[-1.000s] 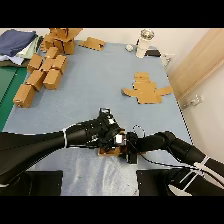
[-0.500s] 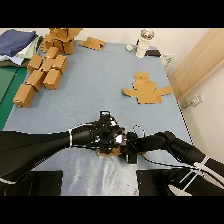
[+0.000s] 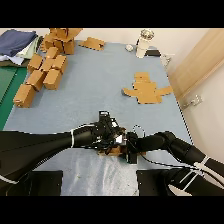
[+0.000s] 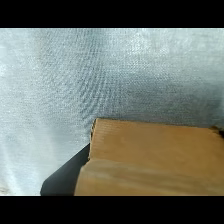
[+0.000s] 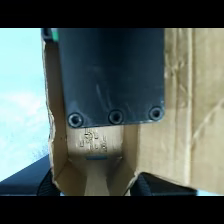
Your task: Fold the box.
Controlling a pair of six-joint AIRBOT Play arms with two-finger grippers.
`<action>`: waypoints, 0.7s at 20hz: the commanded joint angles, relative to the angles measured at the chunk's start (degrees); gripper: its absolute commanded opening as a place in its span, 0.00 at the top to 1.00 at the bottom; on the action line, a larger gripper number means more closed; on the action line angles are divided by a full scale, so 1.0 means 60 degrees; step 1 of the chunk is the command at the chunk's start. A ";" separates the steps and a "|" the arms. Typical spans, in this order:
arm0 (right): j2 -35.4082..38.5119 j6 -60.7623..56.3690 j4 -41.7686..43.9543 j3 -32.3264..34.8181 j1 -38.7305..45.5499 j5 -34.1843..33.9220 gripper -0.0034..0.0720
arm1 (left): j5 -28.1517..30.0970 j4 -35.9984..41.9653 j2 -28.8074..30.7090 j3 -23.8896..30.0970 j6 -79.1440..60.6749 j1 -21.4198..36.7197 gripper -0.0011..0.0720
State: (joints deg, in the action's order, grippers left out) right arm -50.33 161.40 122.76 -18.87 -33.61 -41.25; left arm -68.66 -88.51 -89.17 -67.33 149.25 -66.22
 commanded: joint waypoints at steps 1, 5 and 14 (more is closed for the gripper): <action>0.0004 0.0004 0.0000 0.0004 -0.0007 0.0004 0.31 | 0.0015 -0.0004 -0.0004 0.0004 0.0022 -0.0109 0.97; 0.0004 0.0000 0.0000 0.0004 -0.0007 0.0004 0.31 | -0.0280 -0.0018 0.0197 0.0004 0.0058 -0.0157 0.18; 0.0004 0.0000 -0.0004 0.0004 -0.0007 0.0000 0.31 | -0.1173 -0.0725 0.1614 0.0004 0.0055 0.0142 0.44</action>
State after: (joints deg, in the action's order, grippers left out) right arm -50.33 161.42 122.74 -18.87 -33.61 -41.25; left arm -72.93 -91.44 -81.54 -67.29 149.62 -66.37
